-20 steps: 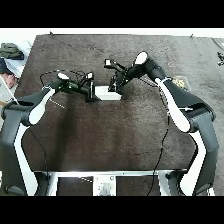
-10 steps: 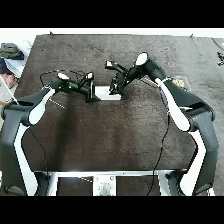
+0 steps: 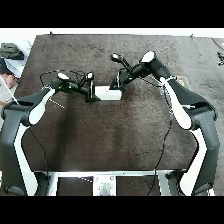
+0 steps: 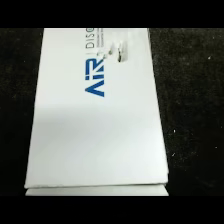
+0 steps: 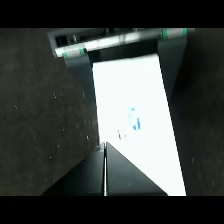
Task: Fold the box and place the chain.
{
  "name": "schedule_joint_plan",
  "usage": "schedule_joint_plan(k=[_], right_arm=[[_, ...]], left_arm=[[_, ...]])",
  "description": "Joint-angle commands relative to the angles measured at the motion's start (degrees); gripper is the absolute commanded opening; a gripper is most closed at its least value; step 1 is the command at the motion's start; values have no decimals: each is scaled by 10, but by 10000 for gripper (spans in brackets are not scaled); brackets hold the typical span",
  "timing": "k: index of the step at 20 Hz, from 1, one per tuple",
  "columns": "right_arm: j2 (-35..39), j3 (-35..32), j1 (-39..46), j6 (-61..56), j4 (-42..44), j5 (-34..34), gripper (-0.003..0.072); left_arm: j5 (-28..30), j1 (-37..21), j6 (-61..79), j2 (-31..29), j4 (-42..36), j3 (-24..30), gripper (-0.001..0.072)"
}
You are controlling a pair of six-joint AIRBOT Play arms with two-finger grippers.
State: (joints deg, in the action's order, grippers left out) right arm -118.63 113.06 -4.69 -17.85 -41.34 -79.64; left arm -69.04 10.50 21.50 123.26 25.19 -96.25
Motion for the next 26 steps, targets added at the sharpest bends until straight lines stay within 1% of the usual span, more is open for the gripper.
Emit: schedule_joint_plan(k=[1,4,8,10,14,16,17,18,19,20,21,22,23,24,26], right_arm=[[-21,0,2,-40,-26,-2,-11],[-38,0,2,-61,-74,-3,-11],[-38,0,3,-60,-73,-11,-11],[-22,0,6,-59,-48,-10,-12],[47,0,15,-54,49,-15,-13],[94,0,17,-67,83,-52,-14],[117,-5,17,-80,86,-72,-15],[146,-22,16,-85,88,-79,-15],[183,-56,16,-85,88,-71,-15],[221,-96,16,-85,88,-50,-15],[266,-150,16,-79,88,-16,-15],[317,-216,16,-67,88,37,-15],[369,-288,16,-57,88,108,-15],[426,-368,16,-52,88,198,-15],[548,-549,15,-35,89,408,-14]], left_arm=[[0,0,0,0,0,0,307],[0,0,0,0,0,0,307],[0,0,0,0,0,0,307],[0,0,0,0,0,0,307],[0,0,0,0,0,0,307],[0,0,0,0,0,0,307],[0,0,0,0,0,0,307],[0,0,0,0,0,0,307],[0,0,0,0,0,0,307],[0,0,0,0,0,0,307],[0,0,0,0,0,0,307],[0,0,0,0,0,0,307],[0,0,0,0,0,0,307],[0,0,0,0,0,0,307],[0,0,0,0,0,0,307]])
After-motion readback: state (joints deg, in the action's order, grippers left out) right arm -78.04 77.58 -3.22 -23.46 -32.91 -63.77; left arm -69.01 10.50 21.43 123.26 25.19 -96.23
